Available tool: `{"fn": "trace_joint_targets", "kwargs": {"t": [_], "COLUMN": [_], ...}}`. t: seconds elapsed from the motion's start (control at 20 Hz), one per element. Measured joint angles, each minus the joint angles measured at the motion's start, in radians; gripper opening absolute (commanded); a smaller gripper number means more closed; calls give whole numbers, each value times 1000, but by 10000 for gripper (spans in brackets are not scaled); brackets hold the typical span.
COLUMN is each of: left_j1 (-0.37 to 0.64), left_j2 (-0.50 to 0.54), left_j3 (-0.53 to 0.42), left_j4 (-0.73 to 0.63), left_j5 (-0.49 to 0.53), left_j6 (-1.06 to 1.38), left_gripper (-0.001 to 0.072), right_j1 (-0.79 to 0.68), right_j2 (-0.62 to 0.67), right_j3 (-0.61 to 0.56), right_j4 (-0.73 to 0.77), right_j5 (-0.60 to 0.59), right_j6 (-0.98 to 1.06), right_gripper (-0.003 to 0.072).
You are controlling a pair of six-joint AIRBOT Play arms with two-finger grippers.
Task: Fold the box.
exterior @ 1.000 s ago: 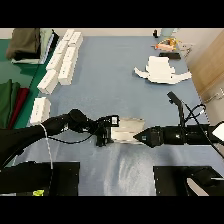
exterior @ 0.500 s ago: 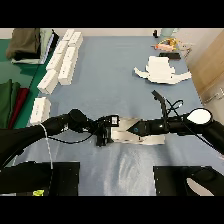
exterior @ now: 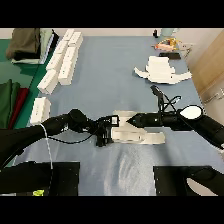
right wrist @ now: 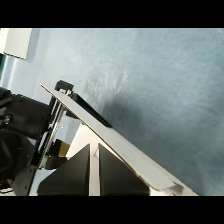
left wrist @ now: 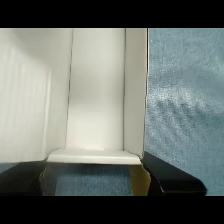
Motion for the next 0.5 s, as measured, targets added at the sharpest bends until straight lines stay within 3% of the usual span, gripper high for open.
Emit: {"fn": "trace_joint_targets", "kwargs": {"t": [0.5], "left_j1": [0], "left_j2": [0], "left_j3": [0], "left_j4": [-1], "left_j5": [-8], "left_j6": [3], "left_gripper": [598], "right_j1": [151], "right_j2": [-123], "right_j3": [1], "right_j4": [-15], "right_j5": [-126], "right_j6": [-67], "right_gripper": [80]}}
